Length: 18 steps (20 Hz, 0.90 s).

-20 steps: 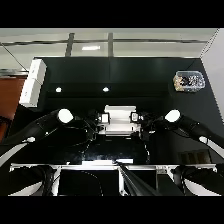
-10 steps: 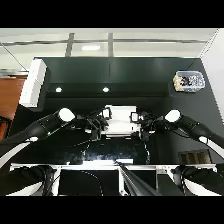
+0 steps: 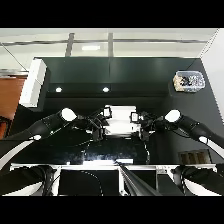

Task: Fold the box and place the chain.

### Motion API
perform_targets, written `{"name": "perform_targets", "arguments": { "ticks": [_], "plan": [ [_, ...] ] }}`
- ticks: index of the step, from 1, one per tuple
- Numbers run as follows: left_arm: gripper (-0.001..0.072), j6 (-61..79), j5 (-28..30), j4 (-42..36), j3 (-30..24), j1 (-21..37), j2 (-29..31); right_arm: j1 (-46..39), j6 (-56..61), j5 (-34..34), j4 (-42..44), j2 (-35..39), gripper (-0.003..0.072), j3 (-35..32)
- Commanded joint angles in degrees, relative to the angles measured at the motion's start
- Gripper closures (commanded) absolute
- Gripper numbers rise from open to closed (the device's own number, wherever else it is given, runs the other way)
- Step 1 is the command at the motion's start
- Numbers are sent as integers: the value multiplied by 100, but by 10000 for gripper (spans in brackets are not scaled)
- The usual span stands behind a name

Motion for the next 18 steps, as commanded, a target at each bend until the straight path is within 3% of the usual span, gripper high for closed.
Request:
{"name": "perform_targets", "arguments": {
  "ticks": [1,2,3,4,5,6,7,8,9,12,15,18],
  "plan": [
    [411,-42,-7,-15,7,0,-9,0,4,0,4,0,454,-2],
    [500,-39,24,2,7,0,2,0,4,0,4,0,454,-2],
    [499,-39,55,0,7,0,4,2,4,0,4,0,453,-2],
    [422,-37,85,0,7,0,4,0,4,0,4,0,454,-2],
    [253,-39,116,-2,7,0,4,0,4,0,4,0,454,-2],
    [270,-39,107,9,7,7,11,0,4,0,4,0,454,-2],
    [519,-39,111,31,11,11,35,0,4,0,4,0,454,-2],
    [638,-46,107,199,35,11,109,0,4,0,4,0,454,-2],
    [684,-155,109,431,57,15,243,0,4,0,4,0,454,-2],
    [683,-1794,37,1617,76,313,920,0,4,0,4,0,454,-2],
    [683,-4247,-420,2887,76,1084,1585,0,4,0,4,0,454,-2],
    [683,-6618,-1174,3152,63,2079,1598,2,4,-2,4,0,454,-2]
  ]
}}
